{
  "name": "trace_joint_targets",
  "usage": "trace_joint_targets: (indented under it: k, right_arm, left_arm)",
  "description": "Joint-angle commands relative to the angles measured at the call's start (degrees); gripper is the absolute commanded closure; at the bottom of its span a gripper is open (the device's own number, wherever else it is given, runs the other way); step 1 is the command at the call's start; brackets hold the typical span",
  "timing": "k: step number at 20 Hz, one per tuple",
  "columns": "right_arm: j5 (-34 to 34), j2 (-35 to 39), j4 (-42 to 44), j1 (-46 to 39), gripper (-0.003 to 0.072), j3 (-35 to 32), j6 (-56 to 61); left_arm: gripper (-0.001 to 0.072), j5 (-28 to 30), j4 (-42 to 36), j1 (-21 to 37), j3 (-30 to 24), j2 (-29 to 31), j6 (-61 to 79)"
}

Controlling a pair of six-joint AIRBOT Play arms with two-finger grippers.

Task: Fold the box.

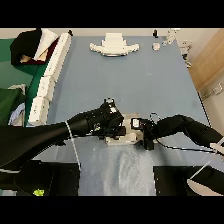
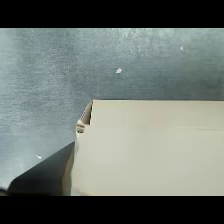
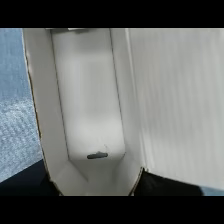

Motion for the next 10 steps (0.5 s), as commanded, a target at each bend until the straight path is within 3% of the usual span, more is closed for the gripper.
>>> trace_joint_targets:
  k: [1,7,9,10]
  right_arm:
    - [0.00,-0.04,0.00,0.00,0.0161,0.00,0.00]
    - [0.02,-0.04,0.00,0.00,0.0161,0.00,0.00]
    - [0.00,-0.02,0.02,0.00,0.0161,0.00,0.00]
    - [0.00,-0.04,0.00,0.00,0.0161,0.00,0.00]
  left_arm:
    - [0.0358,-0.76,1.14,-0.15,1.05,-2.08,-0.63]
    - [0.0359,-0.76,1.90,-0.15,3.48,-4.39,-0.61]
    - [0.0428,-0.90,1.66,-0.33,3.63,-4.87,-0.63]
    - [0.0428,-0.96,1.60,-0.42,3.63,-5.18,-0.63]
